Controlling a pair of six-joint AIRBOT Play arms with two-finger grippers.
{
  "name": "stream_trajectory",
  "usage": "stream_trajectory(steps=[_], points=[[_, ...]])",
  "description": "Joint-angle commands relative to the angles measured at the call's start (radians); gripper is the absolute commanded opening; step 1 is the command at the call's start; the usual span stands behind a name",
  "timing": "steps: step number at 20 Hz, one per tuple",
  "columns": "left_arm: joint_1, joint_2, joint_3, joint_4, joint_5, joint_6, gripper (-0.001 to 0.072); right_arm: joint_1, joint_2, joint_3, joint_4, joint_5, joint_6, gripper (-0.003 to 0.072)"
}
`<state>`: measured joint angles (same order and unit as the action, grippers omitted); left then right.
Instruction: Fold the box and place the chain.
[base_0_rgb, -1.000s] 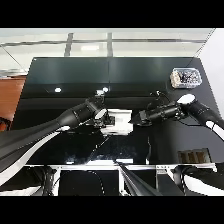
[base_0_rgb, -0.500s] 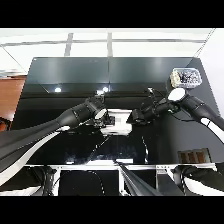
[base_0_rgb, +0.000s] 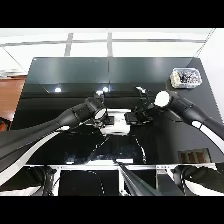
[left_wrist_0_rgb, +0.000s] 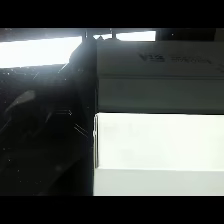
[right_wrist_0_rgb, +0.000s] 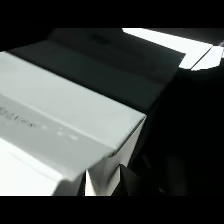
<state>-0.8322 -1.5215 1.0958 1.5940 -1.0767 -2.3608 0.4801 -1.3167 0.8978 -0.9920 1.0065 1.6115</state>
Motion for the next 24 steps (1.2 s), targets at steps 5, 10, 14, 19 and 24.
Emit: stream_trajectory(steps=[5, 10, 14, 19, 24], points=[[0.0, 0.0, 0.001, -0.002, 0.003, 0.0, 0.003, 0.122, -0.005, 0.056, -0.294, -0.017, 0.299, 0.0243], [0.0, 0.0, 0.001, -0.002, 0.002, 0.0, 0.0029, 0.164, -0.013, 0.056, -0.348, -0.012, 0.394, 0.0354], [0.0, 0.0, 0.001, -0.002, 0.003, 0.0, 0.0029, 0.185, -0.055, 0.069, -0.373, 0.008, 0.481, 0.0353], [0.0, 0.0, 0.001, -0.002, 0.002, 0.0, 0.0029, 0.224, -0.137, 0.143, -0.435, 0.056, 0.565, 0.0348], [0.0, 0.0, 0.001, -0.002, 0.002, 0.0, 0.003, 0.232, -0.164, 0.15, -0.442, 0.074, 0.622, 0.0269]])
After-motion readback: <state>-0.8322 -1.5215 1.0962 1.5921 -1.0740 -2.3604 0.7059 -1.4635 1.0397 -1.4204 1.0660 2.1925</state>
